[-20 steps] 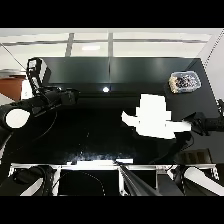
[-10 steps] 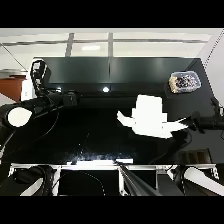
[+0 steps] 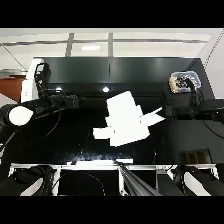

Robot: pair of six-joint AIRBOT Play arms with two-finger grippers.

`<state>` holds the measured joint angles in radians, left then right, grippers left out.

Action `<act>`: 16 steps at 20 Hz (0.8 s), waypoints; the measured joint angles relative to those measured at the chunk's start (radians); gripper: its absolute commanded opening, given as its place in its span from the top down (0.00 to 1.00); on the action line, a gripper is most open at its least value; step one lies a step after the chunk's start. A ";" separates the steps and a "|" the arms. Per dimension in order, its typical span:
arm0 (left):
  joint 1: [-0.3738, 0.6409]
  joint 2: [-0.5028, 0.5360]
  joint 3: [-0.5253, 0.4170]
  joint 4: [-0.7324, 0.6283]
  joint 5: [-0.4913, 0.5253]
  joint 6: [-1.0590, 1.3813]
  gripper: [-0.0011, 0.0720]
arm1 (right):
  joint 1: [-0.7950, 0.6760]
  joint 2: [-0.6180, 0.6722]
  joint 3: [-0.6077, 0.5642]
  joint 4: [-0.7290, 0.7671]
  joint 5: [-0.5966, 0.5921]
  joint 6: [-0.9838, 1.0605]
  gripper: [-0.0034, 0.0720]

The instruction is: Fold the box and place the chain.

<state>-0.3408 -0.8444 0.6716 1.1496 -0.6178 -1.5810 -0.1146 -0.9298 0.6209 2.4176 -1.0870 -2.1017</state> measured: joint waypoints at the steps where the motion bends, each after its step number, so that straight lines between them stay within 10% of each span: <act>1: -0.002 -0.016 0.000 -0.023 -0.014 0.001 0.05 | 0.046 0.041 -0.012 0.003 0.031 0.011 0.93; 16: 0.114 -0.424 -0.169 -0.822 -0.296 0.747 0.05 | 0.278 0.239 -0.167 -0.020 0.140 0.105 0.93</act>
<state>-0.2272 -1.2686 0.5030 0.3275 -0.9138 -0.8337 0.1631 -0.6907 0.4534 2.3974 -0.9470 -1.9972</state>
